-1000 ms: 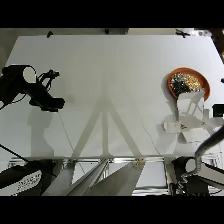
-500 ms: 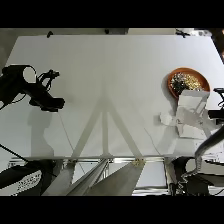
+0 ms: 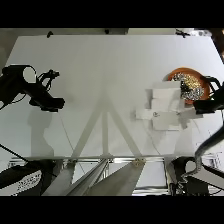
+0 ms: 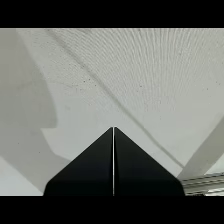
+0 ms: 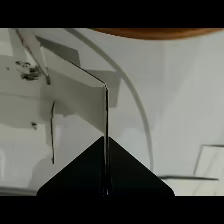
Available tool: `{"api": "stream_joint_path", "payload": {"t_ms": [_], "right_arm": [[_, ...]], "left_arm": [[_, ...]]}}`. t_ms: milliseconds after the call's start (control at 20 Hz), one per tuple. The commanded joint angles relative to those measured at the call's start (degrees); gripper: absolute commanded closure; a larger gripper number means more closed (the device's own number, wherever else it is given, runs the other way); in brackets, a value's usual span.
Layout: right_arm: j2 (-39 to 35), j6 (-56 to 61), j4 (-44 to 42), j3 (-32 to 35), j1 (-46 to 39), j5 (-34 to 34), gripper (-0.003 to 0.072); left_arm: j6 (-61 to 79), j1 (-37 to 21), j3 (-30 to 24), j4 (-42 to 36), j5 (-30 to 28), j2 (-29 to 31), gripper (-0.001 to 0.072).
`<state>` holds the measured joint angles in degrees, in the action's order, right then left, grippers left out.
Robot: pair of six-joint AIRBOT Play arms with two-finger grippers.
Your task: Fold the box and place the chain.
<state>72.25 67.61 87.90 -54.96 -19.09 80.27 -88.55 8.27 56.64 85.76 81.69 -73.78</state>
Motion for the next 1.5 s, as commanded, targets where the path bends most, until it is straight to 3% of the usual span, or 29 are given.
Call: {"api": "stream_joint_path", "payload": {"t_ms": [0,200,450,650,750,800,900,950,1100,1450], "right_arm": [[-5.8,-1.2,-12.1,3.1,9.5,-3.2,0.0684],[-6.3,0.3,-21.8,10.0,20.9,-11.0,0.0683],[-6.3,7.8,-22.4,16.1,35.5,-23.8,0.0682],[-5.7,10.7,-22.3,16.2,41.6,-28.1,0.0682],[-5.0,12.0,-22.3,16.2,42.8,-28.6,0.0682],[-4.6,12.0,-22.3,16.2,43.1,-28.7,0.0682],[-3.8,12.0,-22.4,16.2,43.6,-28.9,0.0681],[-3.8,12.0,-22.4,16.2,43.5,-28.9,0.0681],[-3.8,12.0,-22.4,16.2,43.5,-28.9,0.0681],[-3.8,11.9,-22.4,16.2,43.5,-28.9,0.0681]], "left_arm": [[0.0,0.0,0.0,0.0,0.0,0.0,0.0705],[0.0,0.0,0.0,0.0,0.0,0.0,0.0704],[0.0,0.0,0.0,0.0,-0.7,0.0,0.0704],[2.3,-0.1,0.0,-0.3,-6.2,0.0,0.0698],[8.7,0.0,0.0,-4.2,-8.7,0.0,0.0696],[14.8,0.0,0.0,-9.0,-9.4,-0.1,0.0665],[31.1,0.0,-0.2,-23.6,-8.7,-0.7,0.0306],[37.9,0.0,-0.6,-31.5,-8.7,-1.0,0.0218],[52.5,0.0,-2.3,-47.4,-8.9,-3.1,0.0212],[57.7,0.5,-4.2,-49.9,-8.0,-11.4,0.0142]]}}
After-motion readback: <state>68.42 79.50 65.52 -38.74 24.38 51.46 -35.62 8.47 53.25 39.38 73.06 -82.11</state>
